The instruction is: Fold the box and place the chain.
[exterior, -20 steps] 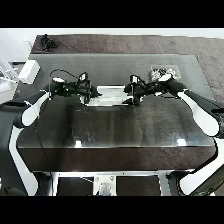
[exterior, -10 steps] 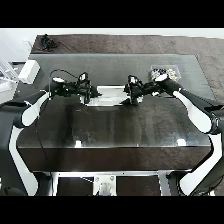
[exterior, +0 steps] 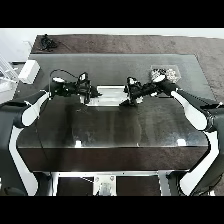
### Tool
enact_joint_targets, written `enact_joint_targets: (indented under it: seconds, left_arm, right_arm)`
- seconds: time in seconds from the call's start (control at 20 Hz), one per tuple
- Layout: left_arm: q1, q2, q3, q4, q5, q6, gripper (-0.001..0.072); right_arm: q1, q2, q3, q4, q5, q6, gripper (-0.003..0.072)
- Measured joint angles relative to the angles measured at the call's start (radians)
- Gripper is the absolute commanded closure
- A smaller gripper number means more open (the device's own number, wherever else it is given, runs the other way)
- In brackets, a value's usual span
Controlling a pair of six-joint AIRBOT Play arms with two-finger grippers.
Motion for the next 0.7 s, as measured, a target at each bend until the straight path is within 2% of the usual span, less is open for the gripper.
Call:
enact_joint_targets:
  seconds: [0.7]
  left_arm:
    - [0.0, 0.0, 0.0, 0.0, 0.0, 0.0, 0.0689]
  right_arm:
    - [0.006, -0.023, 0.001, 0.016, 0.002, -0.008, 0.0048]
